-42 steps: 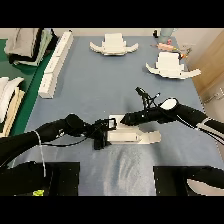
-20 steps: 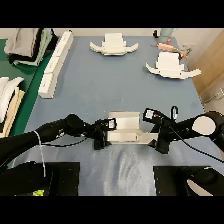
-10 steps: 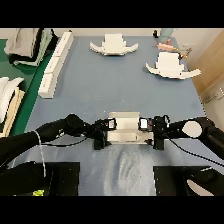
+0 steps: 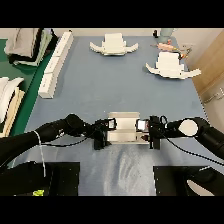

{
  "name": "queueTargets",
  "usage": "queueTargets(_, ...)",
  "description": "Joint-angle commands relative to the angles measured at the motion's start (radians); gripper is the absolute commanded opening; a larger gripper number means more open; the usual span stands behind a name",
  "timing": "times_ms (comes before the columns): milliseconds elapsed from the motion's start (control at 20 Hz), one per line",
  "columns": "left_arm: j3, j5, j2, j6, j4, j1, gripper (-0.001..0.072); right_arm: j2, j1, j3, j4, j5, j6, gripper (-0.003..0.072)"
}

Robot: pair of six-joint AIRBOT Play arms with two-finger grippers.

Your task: Fold the box.

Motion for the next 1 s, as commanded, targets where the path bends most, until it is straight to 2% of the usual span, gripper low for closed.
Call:
queueTargets(0,0.000,0.000,0.000,0.000,0.000,0.000,0.0497,-0.007,0.027,0.000,0.024,0.002,-0.015,0.0206)
queueTargets(50,0.000,0.000,0.000,0.000,0.000,0.000,0.0497,-0.014,0.036,0.000,0.028,0.002,-0.015,0.0152)
queueTargets(350,0.000,0.000,0.000,0.000,0.000,0.000,0.0497,-0.051,0.093,0.000,0.037,-0.085,-0.015,0.0163)
queueTargets(400,0.000,0.000,0.000,0.000,0.000,0.000,0.0497,-0.055,0.093,0.000,0.037,-0.085,-0.015,0.0209)
queueTargets(450,0.000,0.000,0.000,0.000,0.000,0.000,0.0497,-0.061,0.093,0.000,0.037,-0.090,-0.015,0.0492)
queueTargets(500,0.000,0.000,0.000,0.000,0.000,0.000,0.0497,-0.068,0.093,0.000,0.045,-0.095,-0.015,0.0680)
queueTargets(550,0.000,0.000,0.000,0.000,0.000,0.000,0.0497,-0.074,0.093,0.000,0.053,-0.101,-0.015,0.0706)
queueTargets(900,0.000,0.000,0.000,0.000,0.000,0.000,0.0497,-0.079,0.093,0.000,0.043,-0.083,0.002,0.0698)
queueTargets(950,0.000,0.000,0.000,0.000,0.000,0.000,0.0497,-0.070,0.092,0.003,0.013,-0.057,0.053,0.0613)
